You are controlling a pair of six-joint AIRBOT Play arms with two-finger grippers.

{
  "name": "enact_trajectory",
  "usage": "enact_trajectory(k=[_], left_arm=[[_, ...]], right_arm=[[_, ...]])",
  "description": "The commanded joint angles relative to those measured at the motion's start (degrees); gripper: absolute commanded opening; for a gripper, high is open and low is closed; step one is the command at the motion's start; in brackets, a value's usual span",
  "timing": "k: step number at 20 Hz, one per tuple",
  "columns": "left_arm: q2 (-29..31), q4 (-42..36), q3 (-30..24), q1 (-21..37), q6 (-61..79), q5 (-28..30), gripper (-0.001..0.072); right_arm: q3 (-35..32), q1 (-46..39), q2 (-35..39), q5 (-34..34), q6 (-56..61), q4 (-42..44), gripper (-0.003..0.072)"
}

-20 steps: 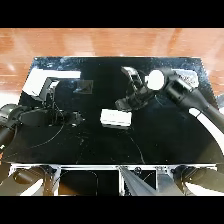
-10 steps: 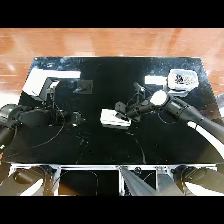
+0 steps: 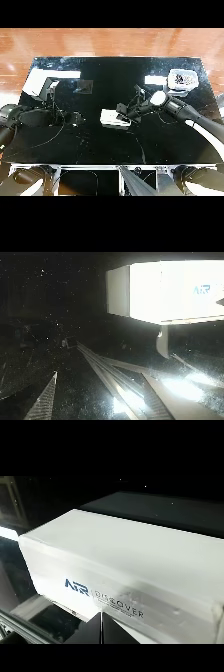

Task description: Fold the box and place the chain.

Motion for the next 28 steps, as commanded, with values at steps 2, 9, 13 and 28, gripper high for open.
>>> enact_trajectory(k=[2, 9, 13, 28], left_arm=[[0.0, 0.0, 0.0, 0.1, 0.4, -0.2, 0.0616], [-0.2, 0.0, 5.1, 0.3, 8.7, 0.3, 0.0616], [-6.5, -1.9, 12.4, 1.1, 27.4, 1.9, 0.0616], [-30.7, -3.1, 26.7, -10.2, 85.5, 0.4, 0.0634]], right_arm=[[0.0, -0.3, -0.2, 1.9, -5.4, 3.8, 0.0031], [0.2, -5.3, 8.8, 7.8, -11.0, 6.4, 0.0031], [0.1, -14.4, 13.5, 19.3, -10.1, -10.9, 0.0032], [-8.3, -24.9, 19.4, 20.7, -8.6, -31.3, 0.0031]])
